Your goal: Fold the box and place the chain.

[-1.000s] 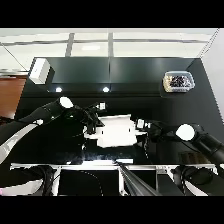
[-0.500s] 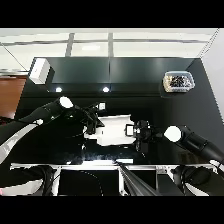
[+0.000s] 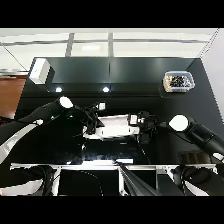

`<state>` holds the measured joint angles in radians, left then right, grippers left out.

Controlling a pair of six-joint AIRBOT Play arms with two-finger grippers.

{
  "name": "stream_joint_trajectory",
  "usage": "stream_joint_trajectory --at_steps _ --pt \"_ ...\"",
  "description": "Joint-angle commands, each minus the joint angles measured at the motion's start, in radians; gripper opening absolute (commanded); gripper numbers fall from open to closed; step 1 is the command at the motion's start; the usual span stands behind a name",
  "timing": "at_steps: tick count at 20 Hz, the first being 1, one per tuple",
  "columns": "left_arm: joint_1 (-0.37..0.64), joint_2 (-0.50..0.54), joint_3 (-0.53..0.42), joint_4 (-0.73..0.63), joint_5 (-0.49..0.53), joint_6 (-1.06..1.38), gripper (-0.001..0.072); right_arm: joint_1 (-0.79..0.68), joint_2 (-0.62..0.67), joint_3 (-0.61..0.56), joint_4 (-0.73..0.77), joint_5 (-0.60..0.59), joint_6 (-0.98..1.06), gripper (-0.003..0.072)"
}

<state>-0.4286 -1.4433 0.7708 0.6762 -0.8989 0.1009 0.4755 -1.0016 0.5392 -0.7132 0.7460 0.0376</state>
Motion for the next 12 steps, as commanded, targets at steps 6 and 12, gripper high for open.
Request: stream_joint_trajectory --at_steps 6,12 --pt "0.000 0.012 0.001 0.000 0.001 0.001 0.0023 -0.110 -0.106 0.005 0.191 0.009 -0.248 0.0636" --pt "0.000 0.012 0.001 0.000 0.002 0.001 0.0023 -0.113 -0.131 0.005 0.379 0.009 -0.394 0.0637"
